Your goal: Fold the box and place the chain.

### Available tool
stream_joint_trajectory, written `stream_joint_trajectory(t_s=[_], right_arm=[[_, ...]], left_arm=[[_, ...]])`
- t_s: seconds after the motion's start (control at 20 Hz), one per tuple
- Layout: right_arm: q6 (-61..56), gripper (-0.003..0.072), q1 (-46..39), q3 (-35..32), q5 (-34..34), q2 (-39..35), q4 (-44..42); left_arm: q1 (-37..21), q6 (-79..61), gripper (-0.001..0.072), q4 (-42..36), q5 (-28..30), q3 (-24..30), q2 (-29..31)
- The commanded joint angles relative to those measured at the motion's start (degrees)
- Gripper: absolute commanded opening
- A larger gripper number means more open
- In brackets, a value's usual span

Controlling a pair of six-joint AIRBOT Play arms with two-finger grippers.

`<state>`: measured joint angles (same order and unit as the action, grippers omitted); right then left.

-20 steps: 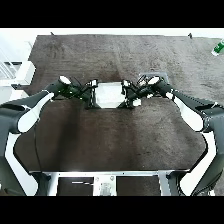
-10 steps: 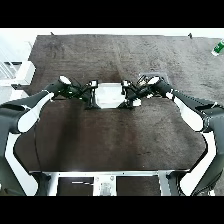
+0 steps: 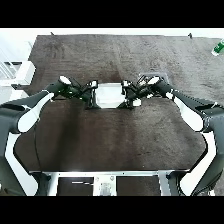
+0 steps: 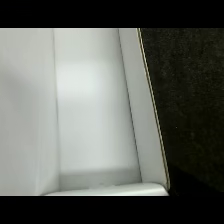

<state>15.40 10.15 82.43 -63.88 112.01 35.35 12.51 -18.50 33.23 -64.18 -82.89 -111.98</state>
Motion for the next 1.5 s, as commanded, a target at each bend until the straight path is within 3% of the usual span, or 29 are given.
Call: stream_joint_trajectory(t_s=[0.0,0.7,0.75,0.8,1.45], right_arm=[[-0.1,0.0557,0.0,0.0,-0.1,0.0,0.0],[-0.1,0.0557,-0.2,0.2,0.0,-0.1,-0.4],[-0.1,0.0592,-0.5,0.3,-0.1,-0.1,-0.4],[-0.1,0.0718,-0.8,0.4,-0.2,-0.1,-0.2],[-9.6,0.0718,-3.9,0.4,-3.6,-6.8,8.7]], left_arm=[[0.0,0.0,0.0528,-0.7,0.6,0.0,0.0],[0.0,0.2,0.0527,-0.5,0.6,0.0,0.0],[0.0,0.2,0.0527,-0.4,0.6,0.0,0.0],[0.0,0.2,0.0528,-0.3,0.6,0.0,0.0],[0.0,0.5,0.0527,0.2,0.5,0.0,0.0]])
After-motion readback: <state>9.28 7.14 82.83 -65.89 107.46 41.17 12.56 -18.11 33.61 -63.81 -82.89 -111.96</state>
